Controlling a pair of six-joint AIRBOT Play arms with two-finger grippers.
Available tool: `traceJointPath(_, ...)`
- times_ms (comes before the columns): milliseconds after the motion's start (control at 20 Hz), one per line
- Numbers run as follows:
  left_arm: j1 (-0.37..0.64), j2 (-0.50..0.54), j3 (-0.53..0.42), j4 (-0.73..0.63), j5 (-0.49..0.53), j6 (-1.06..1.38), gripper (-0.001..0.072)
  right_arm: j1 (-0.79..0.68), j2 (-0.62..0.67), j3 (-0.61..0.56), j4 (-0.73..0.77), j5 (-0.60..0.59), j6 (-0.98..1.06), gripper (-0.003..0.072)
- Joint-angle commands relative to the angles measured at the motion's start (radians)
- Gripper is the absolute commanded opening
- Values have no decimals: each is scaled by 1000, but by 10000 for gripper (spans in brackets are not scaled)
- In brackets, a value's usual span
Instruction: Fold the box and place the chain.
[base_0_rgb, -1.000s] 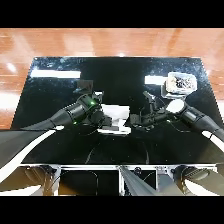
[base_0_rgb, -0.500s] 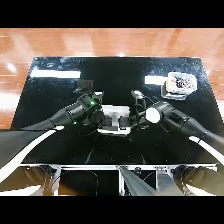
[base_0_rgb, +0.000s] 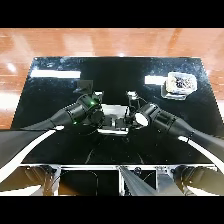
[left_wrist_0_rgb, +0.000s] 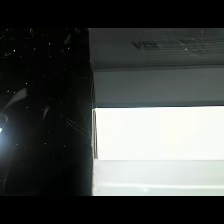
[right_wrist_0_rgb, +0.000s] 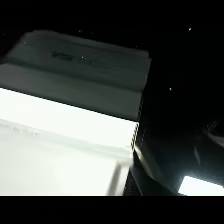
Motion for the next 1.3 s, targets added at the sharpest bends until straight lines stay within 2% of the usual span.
traceJointPath(0, -1, 0, 0, 3, -1, 3, 19, 3, -20, 12, -19, 20, 11, 373)
traceJointPath(350, -1, 0, 0, 3, 0, 3, 19, 3, -103, 110, -98, 134, 11, 373)
traceJointPath(1250, -1, 0, 0, 3, 0, 3, 19, 3, -137, 110, -104, 131, 10, 373)
